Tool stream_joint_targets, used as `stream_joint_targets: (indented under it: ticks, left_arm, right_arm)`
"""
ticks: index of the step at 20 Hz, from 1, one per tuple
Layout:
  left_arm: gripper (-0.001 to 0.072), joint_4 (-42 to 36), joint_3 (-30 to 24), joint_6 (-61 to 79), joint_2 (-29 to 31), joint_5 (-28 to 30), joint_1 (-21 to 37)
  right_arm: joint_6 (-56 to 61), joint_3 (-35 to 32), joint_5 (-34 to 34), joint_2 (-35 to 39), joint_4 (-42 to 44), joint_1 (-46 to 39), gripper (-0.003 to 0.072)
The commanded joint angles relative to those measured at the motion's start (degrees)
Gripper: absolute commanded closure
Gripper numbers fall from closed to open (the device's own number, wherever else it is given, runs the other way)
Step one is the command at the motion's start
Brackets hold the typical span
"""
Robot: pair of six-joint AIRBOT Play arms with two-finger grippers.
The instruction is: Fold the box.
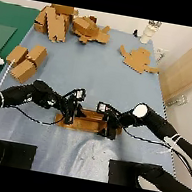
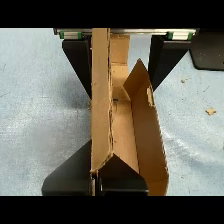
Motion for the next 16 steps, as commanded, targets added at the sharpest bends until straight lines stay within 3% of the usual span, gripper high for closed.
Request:
stream_joint_targets:
  ticks: [1,16]
  left_arm:
    - [0.0694,0.0,0.0,0.0,0.0,0.0,0.0]
    - [0.0694,0.0,0.0,0.0,0.0,0.1,0.0]
  right_arm:
    - [-0.3,0.2,0.5,-0.1,0.6,-0.1,-0.0019]
    - [-0.3,0.2,-0.9,-0.1,0.4,0.0,-0.0019]
